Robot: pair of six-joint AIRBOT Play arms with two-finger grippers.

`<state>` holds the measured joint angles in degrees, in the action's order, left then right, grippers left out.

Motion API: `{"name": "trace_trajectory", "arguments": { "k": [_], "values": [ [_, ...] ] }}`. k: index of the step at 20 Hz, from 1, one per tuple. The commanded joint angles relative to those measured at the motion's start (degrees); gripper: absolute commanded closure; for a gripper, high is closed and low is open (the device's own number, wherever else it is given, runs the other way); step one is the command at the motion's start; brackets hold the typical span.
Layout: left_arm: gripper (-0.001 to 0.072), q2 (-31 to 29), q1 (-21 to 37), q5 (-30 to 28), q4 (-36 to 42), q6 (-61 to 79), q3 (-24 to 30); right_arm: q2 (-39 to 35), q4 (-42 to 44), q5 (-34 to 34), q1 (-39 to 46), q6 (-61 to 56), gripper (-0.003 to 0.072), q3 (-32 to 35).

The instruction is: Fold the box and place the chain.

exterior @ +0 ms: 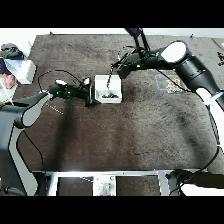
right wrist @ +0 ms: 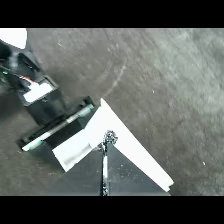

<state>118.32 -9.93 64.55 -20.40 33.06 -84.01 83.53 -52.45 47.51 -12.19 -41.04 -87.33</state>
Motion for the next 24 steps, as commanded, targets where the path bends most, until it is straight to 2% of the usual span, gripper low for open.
{"name": "trace_trajectory", "arguments": {
  "k": [1, 2, 3, 4, 5, 6, 8, 12, 15, 19, 22, 24],
  "values": [
    [0.0236, -0.04, -0.02, -0.02, 0.00, 0.00, -0.02, 2.97, -1.79, -0.83, -1.33, -2.29, 0.0704, -0.04],
    [0.0236, -0.04, -0.02, -0.02, 0.00, 0.00, -0.02, 4.02, -1.81, -0.50, -1.33, -2.29, 0.0616, -0.04],
    [0.0236, -0.04, -0.02, -0.02, 0.00, 0.00, -0.02, 4.79, -2.03, -0.37, -1.31, -2.29, 0.0331, -0.04],
    [0.0236, -0.04, -0.02, -0.02, 0.00, 0.00, -0.02, 5.31, -3.58, -0.39, -1.33, -2.25, 0.0259, -0.04],
    [0.0236, -0.04, -0.02, -0.02, 0.00, 0.00, -0.02, 5.42, -5.99, -0.72, -1.27, -2.29, 0.0358, -0.04],
    [0.0236, -0.04, -0.02, -0.02, 0.00, 0.00, -0.02, 5.40, -6.93, -1.75, -0.79, -2.32, 0.0356, -0.04],
    [0.0236, -0.04, -0.02, -0.02, 0.00, 0.00, -0.02, 5.42, -2.45, -4.44, 1.97, -2.29, 0.0357, -0.09],
    [0.0236, -0.04, -0.02, 0.00, 0.00, 0.00, -0.02, 5.42, 10.78, 4.22, 6.34, 7.17, 0.0357, -0.17],
    [0.0236, -0.04, -0.02, -0.04, 0.02, 0.00, -0.02, 5.42, 13.73, 9.03, 6.05, 8.50, 0.0358, -0.17],
    [0.0236, -0.04, -0.02, -0.02, 0.02, 0.00, -0.02, 5.42, 13.51, 13.00, 5.95, 6.67, 0.0359, -0.17],
    [0.0236, -0.04, -0.02, -0.04, 0.02, 0.00, -0.02, 6.29, 5.31, 13.55, 4.48, 0.00, 0.0358, -0.24],
    [0.0236, -0.04, -0.02, -0.04, 0.00, 0.00, -0.02, 8.74, 3.13, 14.71, 3.32, -1.55, 0.0358, -1.09]
  ]
}}
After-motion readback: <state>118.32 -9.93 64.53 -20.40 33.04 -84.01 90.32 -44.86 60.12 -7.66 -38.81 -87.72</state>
